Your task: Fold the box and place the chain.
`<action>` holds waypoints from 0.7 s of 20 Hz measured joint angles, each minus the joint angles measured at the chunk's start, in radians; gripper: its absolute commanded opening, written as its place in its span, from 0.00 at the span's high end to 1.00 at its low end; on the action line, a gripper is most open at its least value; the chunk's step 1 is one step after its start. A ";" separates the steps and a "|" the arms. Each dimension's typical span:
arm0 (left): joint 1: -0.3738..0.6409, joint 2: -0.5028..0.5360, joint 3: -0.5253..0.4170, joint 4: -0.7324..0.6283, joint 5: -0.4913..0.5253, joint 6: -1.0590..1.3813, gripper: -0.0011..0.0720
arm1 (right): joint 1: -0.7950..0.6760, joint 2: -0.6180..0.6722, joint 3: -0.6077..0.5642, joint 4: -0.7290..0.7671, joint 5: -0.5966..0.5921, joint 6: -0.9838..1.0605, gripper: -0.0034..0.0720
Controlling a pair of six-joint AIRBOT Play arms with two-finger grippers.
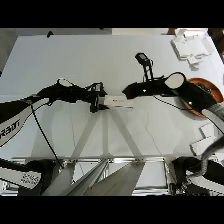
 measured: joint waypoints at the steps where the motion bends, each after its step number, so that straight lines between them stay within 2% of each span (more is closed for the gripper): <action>1: 0.000 0.000 0.000 0.000 0.000 0.000 0.52 | -0.012 0.000 -0.021 0.000 0.015 -0.003 0.94; 7: 0.000 0.000 0.000 0.001 -0.002 0.001 0.52 | -0.035 -0.018 -0.124 0.002 0.045 -0.021 0.94; 14: 0.000 0.000 0.000 0.002 -0.003 0.004 0.52 | -0.038 -0.026 -0.147 -0.032 0.054 -0.023 0.94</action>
